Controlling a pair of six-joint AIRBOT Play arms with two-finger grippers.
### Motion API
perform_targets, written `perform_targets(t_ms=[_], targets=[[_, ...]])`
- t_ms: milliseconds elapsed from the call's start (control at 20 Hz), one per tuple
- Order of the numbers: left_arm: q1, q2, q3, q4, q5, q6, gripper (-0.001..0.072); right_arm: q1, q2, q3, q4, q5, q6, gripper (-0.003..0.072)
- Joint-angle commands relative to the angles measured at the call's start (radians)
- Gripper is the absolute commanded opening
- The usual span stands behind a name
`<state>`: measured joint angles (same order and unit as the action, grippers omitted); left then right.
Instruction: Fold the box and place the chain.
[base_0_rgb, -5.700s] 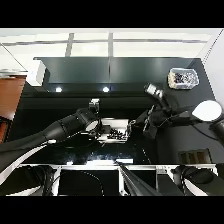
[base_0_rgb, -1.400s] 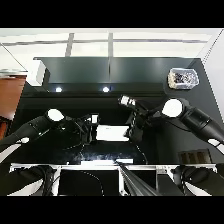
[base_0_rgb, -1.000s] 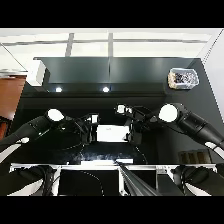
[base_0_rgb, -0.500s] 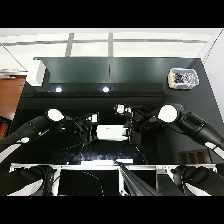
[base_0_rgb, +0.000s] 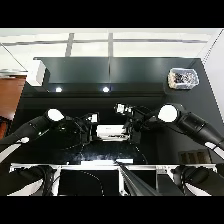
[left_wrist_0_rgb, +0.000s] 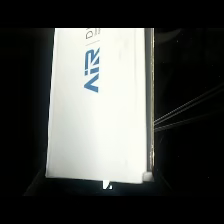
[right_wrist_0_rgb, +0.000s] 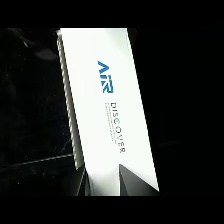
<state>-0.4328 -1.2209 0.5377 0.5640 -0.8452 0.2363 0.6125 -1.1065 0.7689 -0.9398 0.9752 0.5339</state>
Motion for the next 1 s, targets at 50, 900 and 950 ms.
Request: perform_targets(t_ms=[50,900,950], targets=[[0.0,-0.001,0.001,0.0,0.0,0.0,0.0484,0.001,-0.006,-0.001,0.001,0.0,0.006,0.0228],[0.0,-0.001,0.001,0.0,0.0,0.0,0.0484,0.0,-0.005,-0.054,0.004,-0.024,0.075,0.0268],[0.0,-0.001,0.001,0.0,0.0,0.0,0.0484,-0.004,0.001,-0.036,0.0,0.017,0.122,0.0267]])
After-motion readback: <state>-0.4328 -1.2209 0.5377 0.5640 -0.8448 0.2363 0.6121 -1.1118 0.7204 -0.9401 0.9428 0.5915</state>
